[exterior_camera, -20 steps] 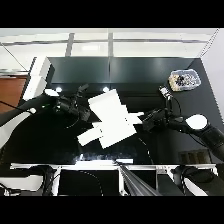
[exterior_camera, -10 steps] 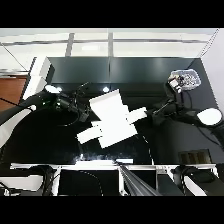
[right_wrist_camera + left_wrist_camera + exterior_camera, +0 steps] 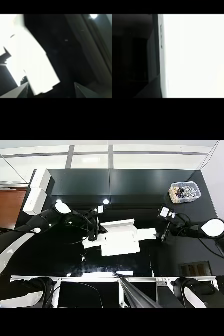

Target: Fold the box and place the chain.

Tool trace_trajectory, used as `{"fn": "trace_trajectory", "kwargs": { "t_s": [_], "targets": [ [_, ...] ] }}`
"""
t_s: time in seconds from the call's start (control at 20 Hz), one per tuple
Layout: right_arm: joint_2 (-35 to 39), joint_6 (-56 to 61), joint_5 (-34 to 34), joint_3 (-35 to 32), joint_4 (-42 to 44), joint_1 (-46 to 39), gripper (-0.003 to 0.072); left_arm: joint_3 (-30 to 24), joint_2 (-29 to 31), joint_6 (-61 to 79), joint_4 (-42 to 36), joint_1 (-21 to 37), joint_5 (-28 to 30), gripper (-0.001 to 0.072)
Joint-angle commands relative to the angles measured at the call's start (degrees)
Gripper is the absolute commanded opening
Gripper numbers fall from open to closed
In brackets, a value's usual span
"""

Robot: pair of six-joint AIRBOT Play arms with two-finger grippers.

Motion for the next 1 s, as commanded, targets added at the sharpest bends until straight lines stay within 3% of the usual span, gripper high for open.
{"fn": "trace_trajectory", "kwargs": {
  "t_s": [0.0, 0.7, 0.95],
  "targets": [
    [0.0, -8.9, -0.3, -4.2, 7.2, 0.0, 0.064, -0.9, -1.8, 4.1, 2.2, -1.7, 5.5, 0.0029],
    [-9.2, -15.7, -5.2, -6.5, 11.5, 17.4, 0.0641, -0.4, -2.8, 4.0, 1.8, -1.7, 4.1, 0.003],
    [-9.8, -17.7, -5.6, -6.4, 11.6, 18.4, 0.0641, -0.4, -2.8, 4.0, 1.8, -1.7, 4.1, 0.003]
  ]
}}
